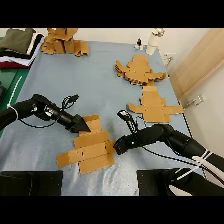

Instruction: Fold the box.

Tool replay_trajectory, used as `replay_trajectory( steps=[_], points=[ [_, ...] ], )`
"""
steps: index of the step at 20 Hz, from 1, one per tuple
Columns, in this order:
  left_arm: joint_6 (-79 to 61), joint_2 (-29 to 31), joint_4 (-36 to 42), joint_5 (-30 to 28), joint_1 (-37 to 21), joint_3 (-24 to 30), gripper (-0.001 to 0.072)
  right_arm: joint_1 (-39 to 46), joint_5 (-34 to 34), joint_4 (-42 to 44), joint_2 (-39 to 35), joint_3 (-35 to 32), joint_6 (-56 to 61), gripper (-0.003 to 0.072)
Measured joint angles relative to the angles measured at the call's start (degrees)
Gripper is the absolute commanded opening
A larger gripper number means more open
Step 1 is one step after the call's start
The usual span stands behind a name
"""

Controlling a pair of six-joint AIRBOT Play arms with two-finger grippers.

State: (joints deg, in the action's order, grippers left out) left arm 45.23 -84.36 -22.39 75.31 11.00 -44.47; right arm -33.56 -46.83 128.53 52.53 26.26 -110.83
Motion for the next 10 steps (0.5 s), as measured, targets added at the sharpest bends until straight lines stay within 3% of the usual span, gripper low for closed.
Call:
replay_trajectory(
  steps=[5, 6, 7, 8, 9, 10],
  points=[
    [-2.1, -0.3, 0.1, -0.3, 0.1, 0.0, 0.0091, 0.0, 0.0, -0.2, 0.0, 0.0, 0.3, 0.0002],
    [-2.4, -0.3, 0.1, -0.5, 0.0, 0.0, 0.0015, 0.0, 0.0, -0.2, 0.0, 0.0, 0.3, 0.0003],
    [-2.9, -0.3, 0.2, -0.6, 0.0, 0.0, 0.0014, 0.0, 0.0, -0.2, 0.0, 0.0, 0.4, 0.006],
    [-3.5, -0.3, 0.1, -0.6, 0.0, 0.0, 0.0013, 0.0, 0.0, -0.2, 0.0, 0.0, 0.4, 0.029],
    [-4.2, -0.3, 0.2, -0.8, -0.1, 0.0, 0.0013, 0.0, -0.1, -0.3, 0.0, 0.0, 0.4, 0.0444],
    [-5.4, -0.3, 0.6, -0.7, -0.1, 0.0, 0.0013, 0.0, -0.1, -0.5, 0.0, 0.0, 0.4, 0.0446]
  ],
)
